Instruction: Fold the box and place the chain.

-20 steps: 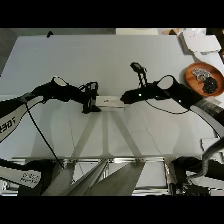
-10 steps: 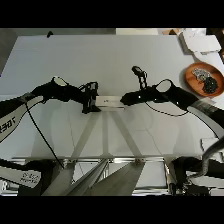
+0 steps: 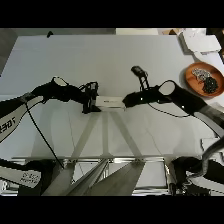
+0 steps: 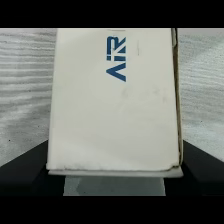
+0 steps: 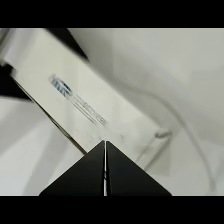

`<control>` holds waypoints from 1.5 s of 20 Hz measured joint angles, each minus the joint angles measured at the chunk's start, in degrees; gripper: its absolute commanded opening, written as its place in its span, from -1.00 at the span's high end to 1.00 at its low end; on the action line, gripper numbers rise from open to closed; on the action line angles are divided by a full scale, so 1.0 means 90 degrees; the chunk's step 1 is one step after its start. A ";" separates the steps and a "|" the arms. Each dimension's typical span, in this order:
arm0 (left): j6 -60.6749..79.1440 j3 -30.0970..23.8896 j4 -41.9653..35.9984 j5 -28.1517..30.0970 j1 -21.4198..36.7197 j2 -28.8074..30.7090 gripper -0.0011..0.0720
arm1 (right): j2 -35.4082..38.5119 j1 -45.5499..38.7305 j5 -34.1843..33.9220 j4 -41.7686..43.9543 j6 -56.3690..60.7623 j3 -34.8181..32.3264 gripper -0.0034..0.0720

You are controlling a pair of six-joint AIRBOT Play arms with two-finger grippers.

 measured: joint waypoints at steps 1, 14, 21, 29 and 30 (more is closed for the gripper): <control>0.0002 0.0000 0.0002 0.0002 0.0000 0.0000 0.27 | 0.0240 0.0000 -0.0083 -0.0002 0.0002 -0.0002 0.88; 0.0015 0.0000 0.0007 0.0005 0.0000 0.0000 0.27 | 0.3728 0.0000 0.1341 -0.3565 0.1965 0.0010 0.88; 0.0015 0.0000 0.0010 0.0005 0.0000 0.0000 0.27 | 0.3653 0.0000 0.3089 -0.5880 0.3934 -0.0102 0.88; -0.0015 0.0002 0.0024 -0.0024 -0.0036 0.0029 0.96 | 0.2319 0.0000 0.2229 -0.6402 0.4789 -0.0743 0.88; -0.0061 0.0000 0.0053 -0.0027 -0.0046 0.0075 0.96 | 0.2137 0.0000 0.2125 -0.6402 0.4826 -0.0767 0.88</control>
